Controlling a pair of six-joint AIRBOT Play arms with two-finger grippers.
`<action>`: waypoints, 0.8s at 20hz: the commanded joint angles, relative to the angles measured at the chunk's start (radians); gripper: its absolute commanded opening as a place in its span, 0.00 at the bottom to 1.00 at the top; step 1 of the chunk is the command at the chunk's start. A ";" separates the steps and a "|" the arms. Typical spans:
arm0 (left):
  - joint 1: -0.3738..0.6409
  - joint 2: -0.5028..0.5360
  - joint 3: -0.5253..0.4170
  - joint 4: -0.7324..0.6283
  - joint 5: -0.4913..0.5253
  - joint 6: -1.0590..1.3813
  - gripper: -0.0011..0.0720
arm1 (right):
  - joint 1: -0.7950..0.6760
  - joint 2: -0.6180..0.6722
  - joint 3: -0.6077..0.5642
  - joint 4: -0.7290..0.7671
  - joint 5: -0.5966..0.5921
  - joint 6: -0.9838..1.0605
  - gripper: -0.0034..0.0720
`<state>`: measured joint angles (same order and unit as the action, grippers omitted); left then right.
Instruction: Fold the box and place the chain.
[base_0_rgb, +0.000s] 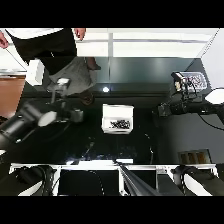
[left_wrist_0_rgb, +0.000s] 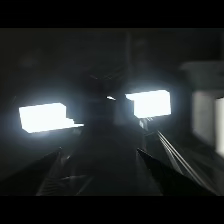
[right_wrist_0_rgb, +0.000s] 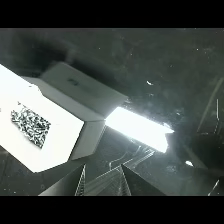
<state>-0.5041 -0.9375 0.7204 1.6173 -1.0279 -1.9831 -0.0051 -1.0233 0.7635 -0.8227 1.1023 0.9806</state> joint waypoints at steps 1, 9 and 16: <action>0.278 0.049 -0.174 -0.747 0.083 0.891 0.80 | 0.000 0.000 0.000 0.000 0.015 -0.001 0.40; 0.237 -0.158 -0.149 -0.972 0.194 2.076 0.99 | 0.000 0.000 0.000 0.000 0.021 -0.005 0.40; 0.171 -0.418 -0.008 -0.973 0.157 2.168 0.99 | 0.000 0.000 0.000 0.000 0.019 -0.005 0.40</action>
<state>-0.2981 -1.2751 0.6750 0.6601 -0.8654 0.0917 -0.0051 -1.0233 0.7635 -0.8230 1.1210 0.9752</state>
